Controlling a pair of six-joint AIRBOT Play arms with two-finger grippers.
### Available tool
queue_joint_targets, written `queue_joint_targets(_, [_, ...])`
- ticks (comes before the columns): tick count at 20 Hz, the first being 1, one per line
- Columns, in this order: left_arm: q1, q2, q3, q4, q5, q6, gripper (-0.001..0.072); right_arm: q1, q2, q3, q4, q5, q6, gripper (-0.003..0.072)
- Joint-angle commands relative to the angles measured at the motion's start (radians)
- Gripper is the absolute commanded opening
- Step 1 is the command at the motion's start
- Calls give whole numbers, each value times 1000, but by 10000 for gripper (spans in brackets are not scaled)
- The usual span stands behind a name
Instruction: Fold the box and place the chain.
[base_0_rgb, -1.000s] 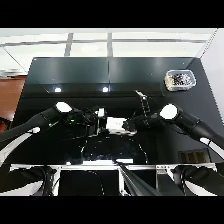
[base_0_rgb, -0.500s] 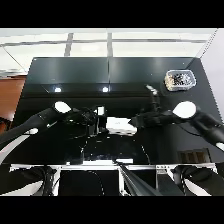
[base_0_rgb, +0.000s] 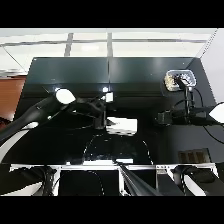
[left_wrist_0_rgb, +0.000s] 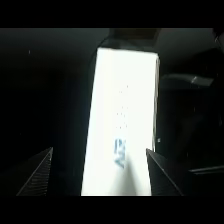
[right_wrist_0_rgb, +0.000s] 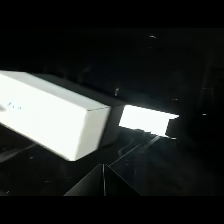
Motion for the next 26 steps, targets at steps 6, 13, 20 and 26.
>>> queue_joint_targets(6, [-76, -206, 165, 48, -140, -146, 713, -15, 10, 0, -29, -2, 12, 14])
queue_joint_targets(13, [-99, -206, 166, 147, -157, -173, 713, -15, 10, 0, -30, -7, 11, 14])
queue_joint_targets(20, [-196, -206, 166, 439, -69, -445, 712, -15, 10, 0, -29, -41, 12, 14])
queue_joint_targets(26, [-142, -147, 303, 760, -200, -813, 373, -15, 10, 0, -29, -63, 13, 14])
